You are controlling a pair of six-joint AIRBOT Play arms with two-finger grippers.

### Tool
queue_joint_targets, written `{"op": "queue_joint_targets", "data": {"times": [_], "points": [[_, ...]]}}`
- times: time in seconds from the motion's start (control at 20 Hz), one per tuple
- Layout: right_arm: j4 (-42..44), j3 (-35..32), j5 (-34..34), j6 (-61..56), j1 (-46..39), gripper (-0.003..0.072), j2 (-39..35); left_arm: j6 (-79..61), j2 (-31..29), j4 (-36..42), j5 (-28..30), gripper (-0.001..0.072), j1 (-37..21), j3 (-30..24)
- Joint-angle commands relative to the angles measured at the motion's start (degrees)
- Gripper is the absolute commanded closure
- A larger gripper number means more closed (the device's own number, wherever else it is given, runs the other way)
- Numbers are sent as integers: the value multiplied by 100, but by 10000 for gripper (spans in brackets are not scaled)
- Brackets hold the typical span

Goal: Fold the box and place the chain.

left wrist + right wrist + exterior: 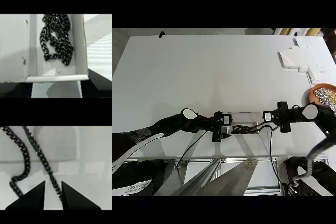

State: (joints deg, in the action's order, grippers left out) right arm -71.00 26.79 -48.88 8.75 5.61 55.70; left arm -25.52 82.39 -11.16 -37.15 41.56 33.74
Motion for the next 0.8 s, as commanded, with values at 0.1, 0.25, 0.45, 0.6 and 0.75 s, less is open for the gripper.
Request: {"op": "queue_joint_targets", "data": {"times": [0.1, 0.25, 0.45, 0.6, 0.75], "points": [[372, -2, 138, 505, -7, 510, 459, -2, -4, 0, 2, 435, -2, -2], [343, -2, 48, 505, -7, 537, 546, -2, -4, 0, 2, 435, -2, -2], [240, 0, -87, 455, -7, 671, 549, 0, -4, 0, 2, 435, -2, -2], [227, 0, -170, 299, 61, 671, 313, -2, -4, 0, 2, 435, -2, -2], [302, 0, -205, -282, 389, 670, -457, -2, -4, 0, 2, 435, -2, -2]]}}
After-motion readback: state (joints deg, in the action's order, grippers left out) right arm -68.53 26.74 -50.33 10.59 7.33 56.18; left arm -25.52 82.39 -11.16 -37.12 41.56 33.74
